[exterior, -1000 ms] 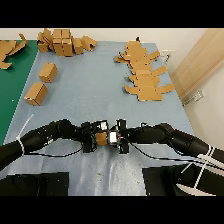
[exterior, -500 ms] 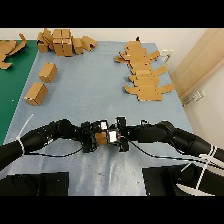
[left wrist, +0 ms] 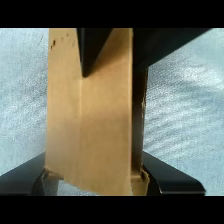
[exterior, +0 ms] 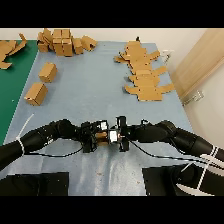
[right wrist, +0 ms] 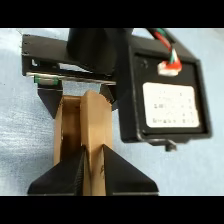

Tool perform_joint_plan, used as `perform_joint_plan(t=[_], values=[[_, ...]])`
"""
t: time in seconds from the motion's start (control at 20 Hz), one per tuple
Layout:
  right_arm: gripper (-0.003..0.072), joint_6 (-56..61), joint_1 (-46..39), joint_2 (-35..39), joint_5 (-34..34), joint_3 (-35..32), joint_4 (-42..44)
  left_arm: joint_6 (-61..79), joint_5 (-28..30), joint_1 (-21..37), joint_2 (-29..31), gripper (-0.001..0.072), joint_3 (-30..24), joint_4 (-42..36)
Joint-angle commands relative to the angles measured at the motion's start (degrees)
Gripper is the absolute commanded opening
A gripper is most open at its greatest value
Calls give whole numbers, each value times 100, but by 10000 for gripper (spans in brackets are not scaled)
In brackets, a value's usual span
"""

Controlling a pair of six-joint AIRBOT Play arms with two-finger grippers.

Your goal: Fold the box.

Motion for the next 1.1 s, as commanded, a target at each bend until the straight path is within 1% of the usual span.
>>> perform_joint_plan(t=[0.0, 0.2, 0.55, 0.6, 0.65, 0.75, 0.8, 0.9, 0.95, 1.05], values=[[160, 4, 4, -50, -208, 2, 63, -2, 0, 2, 2, 511, 4, 0], [161, 7, 4, -181, -514, 2, 254, 0, -2, 2, 2, 511, 4, 0], [166, 7, 4, -208, -535, 4, 306, 0, -2, 2, 2, 511, 4, 0], [190, 13, 4, -125, -533, 4, 304, 0, 0, 2, 2, 511, 4, 0], [249, 55, 0, -4, -516, 4, 302, 0, 0, 2, 2, 511, 4, 2], [250, 348, -52, 328, -501, 4, 236, -2, 0, 2, 2, 511, 4, 0], [249, 678, -103, 498, -501, 4, 140, -2, 0, 2, 2, 511, 4, 0], [249, 2063, -245, 863, -535, 2, -243, -2, 0, 2, 2, 511, 4, 0], [249, 3067, -339, 1032, -601, 2, -481, 0, 0, 2, 2, 511, 4, 0], [218, 5174, -540, 1246, -804, 2, -1060, 0, 0, 2, 2, 510, 4, 0]])
